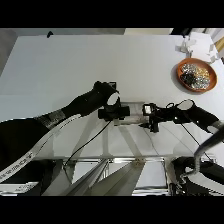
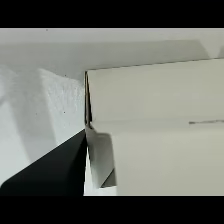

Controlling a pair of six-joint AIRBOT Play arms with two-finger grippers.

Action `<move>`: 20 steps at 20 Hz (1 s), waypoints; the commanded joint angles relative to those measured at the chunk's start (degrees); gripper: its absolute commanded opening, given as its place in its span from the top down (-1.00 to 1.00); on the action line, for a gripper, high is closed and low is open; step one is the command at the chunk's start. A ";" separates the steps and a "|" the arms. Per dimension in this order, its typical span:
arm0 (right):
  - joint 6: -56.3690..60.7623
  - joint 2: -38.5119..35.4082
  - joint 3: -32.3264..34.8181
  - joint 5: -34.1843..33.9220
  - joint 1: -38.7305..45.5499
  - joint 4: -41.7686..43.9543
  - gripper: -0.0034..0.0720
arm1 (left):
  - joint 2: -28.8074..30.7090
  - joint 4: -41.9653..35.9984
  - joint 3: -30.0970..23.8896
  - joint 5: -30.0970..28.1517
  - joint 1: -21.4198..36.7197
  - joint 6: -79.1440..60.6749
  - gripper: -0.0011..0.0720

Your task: Fold the box and place the chain.

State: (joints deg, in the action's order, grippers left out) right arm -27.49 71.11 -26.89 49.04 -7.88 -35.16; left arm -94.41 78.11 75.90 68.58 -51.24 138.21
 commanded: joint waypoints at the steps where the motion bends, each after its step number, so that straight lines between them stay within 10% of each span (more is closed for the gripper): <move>1: 0.00 -0.04 0.00 0.00 -0.02 0.00 -0.18 | -2.71 1.07 2.54 3.34 -0.63 3.50 0.03; 13: 0.00 -0.04 0.00 0.00 -0.02 0.00 -0.18 | -4.42 2.47 2.51 5.40 -1.86 7.91 0.32; 20: 0.00 -0.04 0.00 0.00 -0.02 0.00 -0.18 | -4.81 2.45 2.51 4.13 -2.62 9.49 0.97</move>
State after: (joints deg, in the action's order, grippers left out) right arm -27.68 71.11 -26.89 49.06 -7.88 -35.20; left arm -99.04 80.75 78.41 74.02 -53.63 146.76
